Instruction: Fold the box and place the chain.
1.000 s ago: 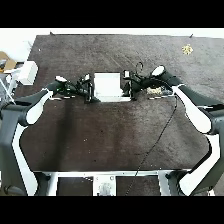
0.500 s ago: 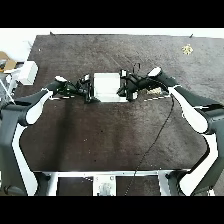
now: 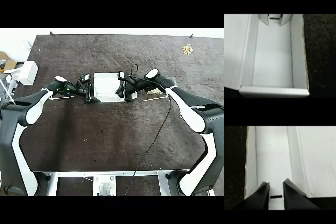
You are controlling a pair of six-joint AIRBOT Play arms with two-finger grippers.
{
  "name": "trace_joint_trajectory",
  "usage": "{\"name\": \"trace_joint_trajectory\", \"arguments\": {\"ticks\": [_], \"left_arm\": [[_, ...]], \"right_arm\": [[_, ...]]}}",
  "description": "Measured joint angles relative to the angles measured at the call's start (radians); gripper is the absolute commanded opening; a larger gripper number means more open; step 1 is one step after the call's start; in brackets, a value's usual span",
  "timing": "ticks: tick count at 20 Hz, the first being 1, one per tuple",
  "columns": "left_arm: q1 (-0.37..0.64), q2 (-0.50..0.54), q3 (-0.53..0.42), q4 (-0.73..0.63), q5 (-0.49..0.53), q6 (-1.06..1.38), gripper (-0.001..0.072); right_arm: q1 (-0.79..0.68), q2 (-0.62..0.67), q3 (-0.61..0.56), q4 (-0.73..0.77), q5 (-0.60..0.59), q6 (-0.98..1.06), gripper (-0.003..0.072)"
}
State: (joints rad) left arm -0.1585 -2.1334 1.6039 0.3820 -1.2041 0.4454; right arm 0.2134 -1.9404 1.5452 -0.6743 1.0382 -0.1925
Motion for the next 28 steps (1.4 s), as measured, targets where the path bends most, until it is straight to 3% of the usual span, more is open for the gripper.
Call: {"name": "trace_joint_trajectory", "arguments": {"ticks": [2, 4, 10, 12, 14, 17, 21, 23, 28], "left_arm": [[0.0, 0.0, 0.0, 0.0, 0.0, 0.0, 0.0163], [0.0, 0.0, 0.0, 0.0, 0.0, 0.0, 0.0163], [-0.002, 0.0, 0.0, -0.001, 0.0, 0.0, 0.0163], [-0.002, 0.0, 0.0, -0.001, 0.0, 0.0, 0.0163], [-0.002, 0.0, 0.0, -0.001, 0.0, 0.0, 0.0163], [-0.002, 0.0, 0.0, -0.002, 0.001, -0.001, 0.0163], [-0.002, 0.0, 0.0, -0.002, 0.001, 0.0, 0.0163], [-0.002, 0.0, 0.0, -0.002, 0.001, 0.0, 0.0163], [-0.002, 0.0, 0.0, -0.001, 0.001, 0.0, 0.0163]], "right_arm": [[0.0, 0.0, 0.0, 0.0, 0.003, -0.01, 0.0239], [0.0, 0.0, 0.0, 0.0, 0.01, -0.015, 0.072], [0.001, 0.0, 0.0, 0.0, 0.011, -0.025, 0.072], [0.0, 0.0, 0.0, 0.0, 0.011, -0.027, 0.0652], [-0.002, 0.002, 0.001, -0.008, 0.015, -0.013, 0.0273], [-0.019, 0.037, 0.002, -0.08, 0.024, 0.14, 0.0266], [-0.059, 0.156, 0.004, -0.236, 0.038, 0.584, 0.0265], [-0.081, 0.217, 0.004, -0.314, 0.053, 0.811, 0.0003], [-0.147, 0.288, -0.024, -0.391, 0.103, 1.173, 0.0001]]}}
